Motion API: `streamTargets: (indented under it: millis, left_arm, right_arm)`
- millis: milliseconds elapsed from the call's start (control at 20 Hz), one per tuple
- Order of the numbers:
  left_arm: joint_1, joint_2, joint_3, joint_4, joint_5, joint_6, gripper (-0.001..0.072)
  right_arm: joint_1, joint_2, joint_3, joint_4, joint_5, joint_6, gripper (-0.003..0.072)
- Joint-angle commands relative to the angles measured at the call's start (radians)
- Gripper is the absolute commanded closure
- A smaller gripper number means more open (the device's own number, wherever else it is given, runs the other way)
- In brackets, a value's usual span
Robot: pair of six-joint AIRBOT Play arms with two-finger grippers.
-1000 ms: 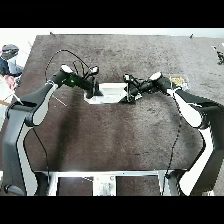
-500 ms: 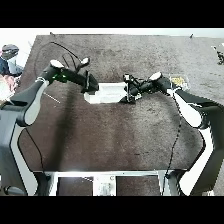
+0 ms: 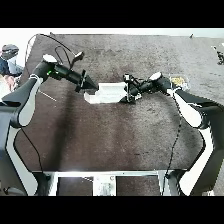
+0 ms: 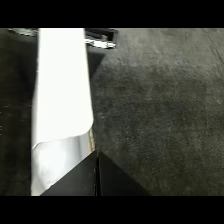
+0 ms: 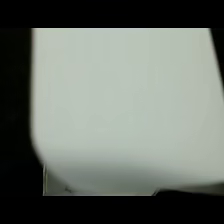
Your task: Fold the box and place the chain.
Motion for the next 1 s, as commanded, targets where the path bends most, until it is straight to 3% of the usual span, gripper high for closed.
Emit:
streamTargets:
  millis: [0,550,950]
  left_arm:
    - [-0.045,0.002,-0.002,0.044,0.095,-0.016,0.0699]
    - [-0.081,0.000,-0.036,0.035,0.489,-0.019,0.0699]
    - [-0.081,0.000,-0.134,0.018,0.567,-0.016,0.0698]
  right_arm:
    - [0.000,-0.001,0.000,0.001,0.001,0.000,0.0359]
    - [0.000,-0.001,0.000,0.001,0.001,0.000,0.0359]
    - [0.000,-0.001,0.000,0.001,0.002,0.000,0.0359]
